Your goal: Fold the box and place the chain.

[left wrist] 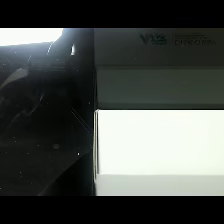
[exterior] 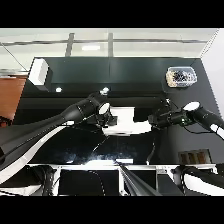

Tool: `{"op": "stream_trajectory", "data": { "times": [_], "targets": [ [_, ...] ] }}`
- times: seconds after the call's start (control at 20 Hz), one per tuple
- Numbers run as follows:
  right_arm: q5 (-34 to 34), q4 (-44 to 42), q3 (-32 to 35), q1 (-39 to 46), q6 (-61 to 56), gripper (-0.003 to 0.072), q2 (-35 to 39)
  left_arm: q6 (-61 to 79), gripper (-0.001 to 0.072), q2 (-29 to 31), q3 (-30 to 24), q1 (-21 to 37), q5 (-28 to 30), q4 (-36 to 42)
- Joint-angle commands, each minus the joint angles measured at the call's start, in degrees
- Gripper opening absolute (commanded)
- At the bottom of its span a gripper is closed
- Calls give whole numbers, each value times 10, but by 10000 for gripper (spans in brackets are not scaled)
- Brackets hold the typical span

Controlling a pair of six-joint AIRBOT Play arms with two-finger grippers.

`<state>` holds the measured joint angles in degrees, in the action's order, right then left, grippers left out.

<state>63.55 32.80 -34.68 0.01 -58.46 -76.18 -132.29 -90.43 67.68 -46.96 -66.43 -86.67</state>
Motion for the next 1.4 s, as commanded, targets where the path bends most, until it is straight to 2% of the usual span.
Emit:
{"op": "stream_trajectory", "data": {
  "times": [0.0,0.05,0.1,0.15,0.4,0.6,0.7,0.8,0.9,1.1,1.2,1.3,1.35],
  "targets": [
    [36,-28,-29,-8,20,11,-4,1,26,0,0,0,-1,0],
    [51,-28,-37,-8,20,115,-4,1,26,0,0,0,-1,0],
    [67,-28,-43,-8,19,482,-4,1,26,0,0,0,-1,0],
    [80,-28,-46,-8,20,636,-4,1,26,0,0,0,-1,0],
    [78,-44,-47,-31,18,636,-4,1,26,0,0,0,-1,0],
    [19,-13,-66,-99,-25,634,-4,1,26,0,0,0,-1,0],
    [-12,14,-87,-136,-63,592,-4,1,26,0,0,0,-1,0],
    [-36,89,-111,-177,-140,593,-4,1,26,0,0,0,-1,0],
    [-51,202,-134,-222,-246,584,-4,1,26,0,0,0,-1,0],
    [-58,346,-173,-296,-397,565,-4,1,26,0,0,0,-1,0],
    [-54,401,-186,-324,-485,564,-4,1,26,0,0,0,-1,0],
    [-48,421,-193,-346,-539,558,-5,1,26,0,0,0,-1,0],
    [-41,429,-198,-357,-554,456,-5,1,26,0,0,0,-1,0]
  ]
}}
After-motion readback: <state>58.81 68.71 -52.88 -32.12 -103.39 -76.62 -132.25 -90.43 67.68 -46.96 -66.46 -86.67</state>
